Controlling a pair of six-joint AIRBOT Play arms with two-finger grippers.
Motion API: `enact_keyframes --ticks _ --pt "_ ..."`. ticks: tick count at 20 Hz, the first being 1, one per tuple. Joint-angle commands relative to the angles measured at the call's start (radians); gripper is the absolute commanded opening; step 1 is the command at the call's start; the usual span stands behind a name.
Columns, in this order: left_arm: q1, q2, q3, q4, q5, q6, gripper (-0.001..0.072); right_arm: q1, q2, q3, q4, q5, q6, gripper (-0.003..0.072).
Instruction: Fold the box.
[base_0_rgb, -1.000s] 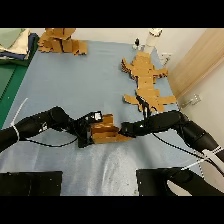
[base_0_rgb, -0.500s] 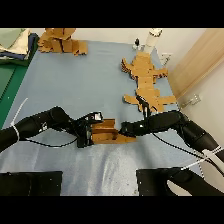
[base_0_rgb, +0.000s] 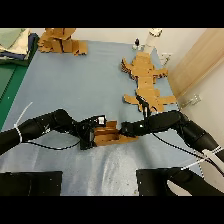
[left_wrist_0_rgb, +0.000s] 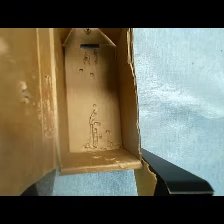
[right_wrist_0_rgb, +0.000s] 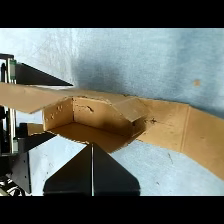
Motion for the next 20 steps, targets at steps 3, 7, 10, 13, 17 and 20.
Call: enact_keyframes --ticks 3,7,10,13,17,20 --pt "-0.003 -0.001 -0.003 -0.001 0.043 -0.046 0.0706 0.0 -0.001 0.001 0.005 -0.001 0.001 0.0003" --pt "-0.004 -0.001 -0.005 0.002 0.039 -0.048 0.0704 0.0 -0.001 0.001 0.005 -0.001 0.001 0.0003" --pt "-0.004 -0.014 -0.007 0.007 0.02 -0.052 0.0647 0.0 -0.001 0.001 0.005 0.0 0.001 0.0003" --pt "-0.004 -0.038 -0.012 0.006 0.024 -0.052 0.0647 0.0 -0.001 0.001 0.005 0.0 0.001 0.0003" --pt "-0.005 -0.039 -0.012 0.001 0.033 -0.052 0.0646 0.0 -0.001 0.001 0.004 0.0 0.001 0.0003" --pt "-0.005 -0.039 -0.011 -0.004 0.036 -0.049 0.0646 0.0 -0.001 0.001 0.005 0.0 0.001 0.0003"
